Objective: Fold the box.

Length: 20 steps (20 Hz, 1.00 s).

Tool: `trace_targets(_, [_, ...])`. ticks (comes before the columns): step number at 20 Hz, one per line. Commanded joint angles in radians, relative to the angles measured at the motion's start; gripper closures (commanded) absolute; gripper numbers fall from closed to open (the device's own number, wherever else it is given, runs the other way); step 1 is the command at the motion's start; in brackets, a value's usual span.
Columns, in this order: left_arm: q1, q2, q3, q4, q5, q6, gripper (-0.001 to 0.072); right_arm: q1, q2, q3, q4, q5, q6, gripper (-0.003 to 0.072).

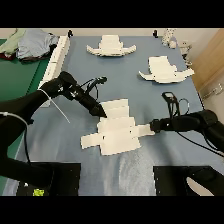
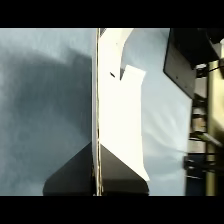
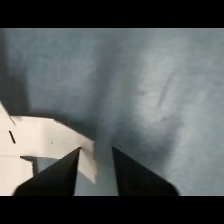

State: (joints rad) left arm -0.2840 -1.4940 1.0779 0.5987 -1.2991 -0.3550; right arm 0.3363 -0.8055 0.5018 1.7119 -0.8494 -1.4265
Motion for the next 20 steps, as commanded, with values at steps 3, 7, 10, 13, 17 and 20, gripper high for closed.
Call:
trace_targets(3, [-0.086,0.236,-0.102,-0.011,0.235,0.217,0.0705,-0.071,0.001,0.133,-0.190,0.004,0.305,0.0203])
trace_targets(7, [-0.169,0.432,-0.309,-0.012,0.547,0.335,0.0704,-0.073,0.000,0.138,-0.190,0.008,0.322,0.0203])
trace_targets(10, [-0.251,0.457,-0.402,-0.008,0.595,0.340,0.0703,-0.073,0.000,0.138,-0.190,0.023,0.339,0.0206])
trace_targets(13, [-0.316,0.422,-0.440,-0.007,0.646,0.341,0.0702,-0.073,-0.001,0.138,-0.190,0.033,0.339,0.0207])
trace_targets(17, [-0.321,0.364,-0.443,-0.016,0.640,0.341,0.0701,-0.073,-0.008,0.138,-0.188,0.033,0.339,0.0207])
trace_targets(20, [-0.315,0.357,-0.433,-0.011,0.622,0.349,0.0702,-0.073,-0.019,0.138,-0.185,0.032,0.339,0.0207])
